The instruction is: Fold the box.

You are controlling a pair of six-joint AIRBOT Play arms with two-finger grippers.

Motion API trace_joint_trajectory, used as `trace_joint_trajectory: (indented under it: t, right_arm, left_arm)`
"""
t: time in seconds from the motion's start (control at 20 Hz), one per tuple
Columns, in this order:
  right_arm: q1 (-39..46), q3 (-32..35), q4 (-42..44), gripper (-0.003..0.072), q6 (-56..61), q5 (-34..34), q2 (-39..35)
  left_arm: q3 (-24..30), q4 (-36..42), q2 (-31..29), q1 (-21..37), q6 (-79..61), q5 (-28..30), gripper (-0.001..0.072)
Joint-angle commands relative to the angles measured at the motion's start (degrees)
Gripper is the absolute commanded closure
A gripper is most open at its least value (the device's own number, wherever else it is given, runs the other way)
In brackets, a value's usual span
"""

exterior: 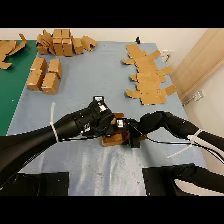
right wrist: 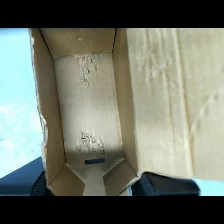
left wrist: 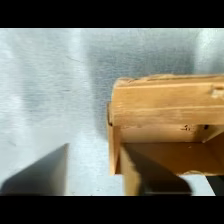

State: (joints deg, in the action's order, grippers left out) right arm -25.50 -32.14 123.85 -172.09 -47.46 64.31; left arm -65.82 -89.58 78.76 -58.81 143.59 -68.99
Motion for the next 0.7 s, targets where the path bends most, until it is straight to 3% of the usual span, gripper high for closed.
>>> trace_joint_trajectory:
  t: [0.0, 0.2, 0.25, 0.3, 0.55, 0.65]
  right_arm:
    - [0.02, 0.0, 0.0, 0.0099, 0.02, 0.02, 0.0]
    - [0.02, 0.0, 0.0, 0.0099, 0.02, 0.02, 0.0]
    - [0.02, 0.0, 0.0, 0.01, 0.02, 0.02, 0.0]
    - [0.02, 0.0, -0.02, 0.01, 0.02, 0.02, 0.0]
    - [0.02, 0.0, -0.02, 0.01, 0.02, -0.13, 0.0]
    - [0.02, 0.0, -0.04, 0.0099, 0.02, -0.24, 0.0]
  left_arm:
    - [-0.24, -0.9, -1.38, -0.02, -0.07, -1.49, 0.0306]
    - [-0.24, -0.85, -1.38, -0.04, -0.07, -1.6, 0.0313]
    - [-0.24, -0.85, -1.38, -0.02, -0.17, -1.97, 0.0551]
    - [-0.24, -0.87, -1.38, -0.04, -0.52, -2.45, 0.0698]
    - [0.59, -5.55, -2.49, 0.02, -6.75, -10.16, 0.0699]
    - [4.24, -8.31, -6.73, 1.27, -9.84, -7.89, 0.0699]
